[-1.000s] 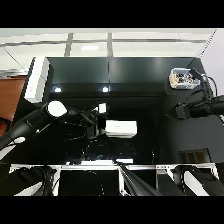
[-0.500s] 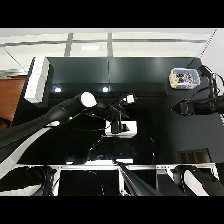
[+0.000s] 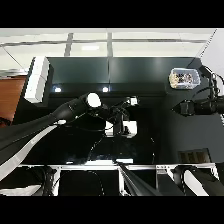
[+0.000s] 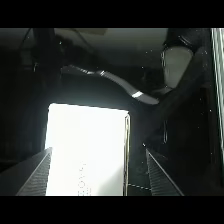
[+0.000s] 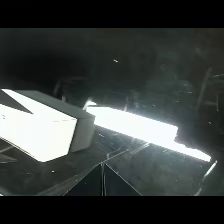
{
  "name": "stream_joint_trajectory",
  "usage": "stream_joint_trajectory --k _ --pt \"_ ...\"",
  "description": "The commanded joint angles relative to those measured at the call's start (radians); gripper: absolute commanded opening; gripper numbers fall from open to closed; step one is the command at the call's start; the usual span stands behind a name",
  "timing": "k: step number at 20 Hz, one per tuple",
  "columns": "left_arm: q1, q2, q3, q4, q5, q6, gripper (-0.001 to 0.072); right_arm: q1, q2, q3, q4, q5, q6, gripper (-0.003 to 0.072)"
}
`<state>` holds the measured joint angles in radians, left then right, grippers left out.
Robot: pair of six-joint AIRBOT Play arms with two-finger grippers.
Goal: Fold the box and place the chain.
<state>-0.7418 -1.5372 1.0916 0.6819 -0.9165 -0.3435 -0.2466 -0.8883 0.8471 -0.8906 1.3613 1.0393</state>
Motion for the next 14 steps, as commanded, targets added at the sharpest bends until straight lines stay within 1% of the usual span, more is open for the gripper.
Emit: stream_joint_trajectory --k 1,5,8,12,14 --pt "-0.001 -0.003 0.006 0.027 -0.012 -0.006 0.0711 -0.001 0.001 0.001 -0.031 -0.001 0.0 0.0015" --pt "0.001 -0.002 0.049 0.036 -0.037 -0.016 0.071 -0.001 0.001 0.001 -0.03 0.0 0.0 0.0015" --pt "0.001 -0.003 0.076 0.069 -0.04 -0.089 0.071 -0.001 0.001 0.001 -0.03 -0.001 0.0 0.0015" --pt "0.001 -0.005 0.079 0.129 -0.039 -0.116 0.071 -0.001 0.001 0.001 -0.03 -0.001 0.0 0.0015" --pt "0.0 -0.007 0.079 0.172 -0.056 -0.14 0.071 -0.001 0.001 0.001 -0.03 -0.001 0.0 0.0015"
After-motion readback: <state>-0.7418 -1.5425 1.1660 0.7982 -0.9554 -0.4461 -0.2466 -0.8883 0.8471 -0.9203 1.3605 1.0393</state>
